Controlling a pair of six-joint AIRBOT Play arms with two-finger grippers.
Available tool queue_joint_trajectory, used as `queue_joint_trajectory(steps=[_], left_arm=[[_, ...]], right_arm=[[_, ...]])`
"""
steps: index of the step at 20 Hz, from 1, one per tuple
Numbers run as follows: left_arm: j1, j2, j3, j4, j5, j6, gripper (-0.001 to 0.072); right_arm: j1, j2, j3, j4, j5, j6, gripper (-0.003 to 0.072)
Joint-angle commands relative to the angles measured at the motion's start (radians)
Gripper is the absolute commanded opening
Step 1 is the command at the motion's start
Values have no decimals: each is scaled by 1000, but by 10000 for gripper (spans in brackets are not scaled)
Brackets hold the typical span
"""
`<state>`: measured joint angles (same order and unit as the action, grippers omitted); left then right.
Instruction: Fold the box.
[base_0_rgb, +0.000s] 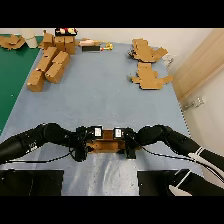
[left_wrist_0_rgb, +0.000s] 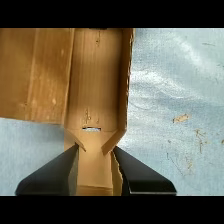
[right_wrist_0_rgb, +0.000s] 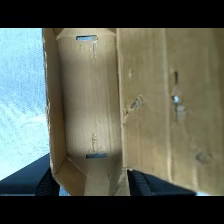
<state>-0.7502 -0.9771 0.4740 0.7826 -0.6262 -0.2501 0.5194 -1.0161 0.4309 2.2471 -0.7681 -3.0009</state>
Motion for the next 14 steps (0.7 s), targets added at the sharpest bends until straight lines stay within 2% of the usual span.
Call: queue_joint_trajectory(steps=[1, 4, 6, 14], left_arm=[[-26, -2, 0, -1, 34, 3, 280], [-43, -2, 0, 0, 77, 3, 279], [-48, -2, 0, 4, 74, 3, 103], [-48, -2, 0, 2, 101, 3, 102]], right_arm=[[0, 0, 0, 0, 0, 0, 446], [0, 0, 0, 0, 0, 0, 446], [0, 0, 0, 0, 0, 0, 446], [0, 0, 0, 0, 0, 0, 446]])
